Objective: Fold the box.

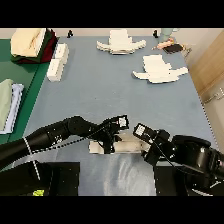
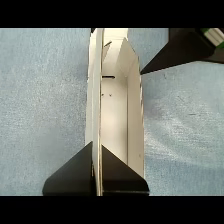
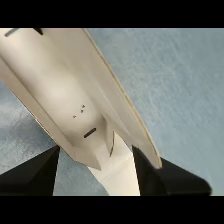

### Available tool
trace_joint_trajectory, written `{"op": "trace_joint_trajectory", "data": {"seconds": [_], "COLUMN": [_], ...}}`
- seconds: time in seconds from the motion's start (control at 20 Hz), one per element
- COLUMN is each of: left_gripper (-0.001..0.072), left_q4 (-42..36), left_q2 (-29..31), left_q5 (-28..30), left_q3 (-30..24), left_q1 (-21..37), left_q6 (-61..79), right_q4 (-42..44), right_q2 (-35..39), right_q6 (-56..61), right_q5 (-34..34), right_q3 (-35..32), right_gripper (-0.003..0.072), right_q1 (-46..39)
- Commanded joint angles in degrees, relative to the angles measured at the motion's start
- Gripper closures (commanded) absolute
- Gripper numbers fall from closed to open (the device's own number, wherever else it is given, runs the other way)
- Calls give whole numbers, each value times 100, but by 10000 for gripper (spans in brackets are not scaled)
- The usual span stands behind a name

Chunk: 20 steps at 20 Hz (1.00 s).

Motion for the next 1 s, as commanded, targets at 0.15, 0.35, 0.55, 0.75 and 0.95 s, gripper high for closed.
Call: {"op": "trace_joint_trajectory", "data": {"seconds": [0.15, 0.35, 0.55, 0.75, 0.95], "left_gripper": [688, 688, 688, 688, 688], "left_q4": [0, 0, 0, -4, -4], "left_q2": [7, 7, 4, 7, 4], "left_q5": [2, 2, 2, 0, 0], "left_q3": [-2, -2, -2, -2, -2], "left_q1": [0, 0, 0, 0, 0], "left_q6": [2, 2, 2, 2, 2], "right_q4": [3348, 4743, 4935, 4717, 4688], "right_q2": [-264, -874, -1167, -1047, -1115], "right_q6": [-5036, -7119, -7449, -7447, -7449], "right_q5": [-426, 243, 181, 424, 603], "right_q3": [-105, -105, -103, -103, -105], "right_gripper": [-34, -34, -34, -34, -32], "right_q1": [-2459, -3810, -4079, -4079, -4076]}}
